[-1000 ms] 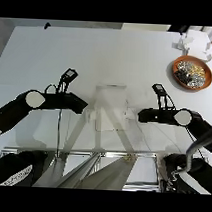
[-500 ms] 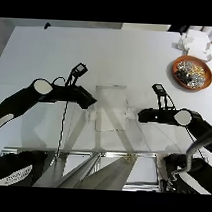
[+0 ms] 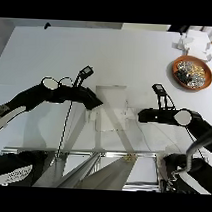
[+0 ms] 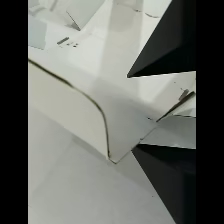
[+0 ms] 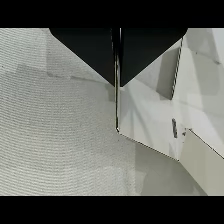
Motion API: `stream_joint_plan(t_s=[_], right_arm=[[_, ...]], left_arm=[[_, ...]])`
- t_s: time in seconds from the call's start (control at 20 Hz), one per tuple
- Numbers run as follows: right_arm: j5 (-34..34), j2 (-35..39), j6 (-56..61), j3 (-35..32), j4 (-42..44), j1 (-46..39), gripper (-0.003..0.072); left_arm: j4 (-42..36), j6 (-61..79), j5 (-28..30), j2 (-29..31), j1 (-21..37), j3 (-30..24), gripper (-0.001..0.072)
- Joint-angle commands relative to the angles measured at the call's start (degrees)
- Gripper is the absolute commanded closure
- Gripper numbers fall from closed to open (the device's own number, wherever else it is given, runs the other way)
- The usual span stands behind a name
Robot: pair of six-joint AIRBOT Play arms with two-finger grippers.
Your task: Fold the box and place the chain.
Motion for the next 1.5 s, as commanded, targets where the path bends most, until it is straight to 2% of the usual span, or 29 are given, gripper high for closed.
stream_joint_plan(t_s=[0.0, 0.4, 0.5, 0.6, 0.65, 0.85, 0.9, 1.1, 1.2, 1.3, 1.35, 1.45], right_arm=[[0.02, 0.04, 0.00, -0.04, 0.02, 0.04, 0.0668], [0.00, 0.04, -0.02, -0.04, 0.02, 0.04, 0.0668], [0.02, 0.04, -0.02, -0.04, 0.02, 0.04, 0.0668], [0.02, 0.04, -0.02, -0.04, 0.02, 0.04, 0.0668], [0.02, 0.04, -0.02, -0.04, 0.02, 0.04, 0.0668], [0.02, 0.04, 0.00, -0.04, 0.02, 0.04, 0.0668], [0.02, 0.04, 0.00, -0.04, 0.02, 0.04, 0.0668], [0.02, 0.04, 0.00, -0.04, 0.02, 0.04, 0.0668], [0.02, 0.04, -0.02, -0.04, 0.02, 0.04, 0.0668], [0.02, 0.04, 0.00, -0.04, 0.02, 0.04, 0.0668], [0.02, 0.04, 0.00, -0.04, 0.02, 0.04, 0.0668], [0.00, 0.04, 0.00, -0.04, 0.02, 0.04, 0.0668]], left_arm=[[-2.45, 2.12, -0.24, -1.27, 0.02, 0.09, 0.0247], [-2.51, 4.55, -3.72, -3.08, 0.02, 0.50, 0.0259], [-2.58, 5.11, -3.91, -3.10, 0.02, 0.96, 0.0299], [-2.45, 5.16, -4.26, -3.10, 0.02, 1.70, 0.0308], [-2.43, 5.29, -4.66, -3.15, 0.02, 2.19, 0.0339], [-2.23, 6.14, -7.69, -4.39, 0.02, 4.37, 0.0348], [-1.99, 6.21, -8.72, -4.92, 0.02, 4.92, 0.0381], [0.92, 6.14, -11.17, -7.19, 0.04, 6.78, 0.0383], [2.08, 6.21, -11.15, -8.02, 0.04, 7.08, 0.0440], [4.09, 6.19, -10.84, -8.41, 0.04, 7.08, 0.0447], [4.96, 6.21, -10.80, -8.52, 0.04, 7.08, 0.0487], [6.01, 6.32, -10.08, -8.52, 0.04, 7.08, 0.0510]])
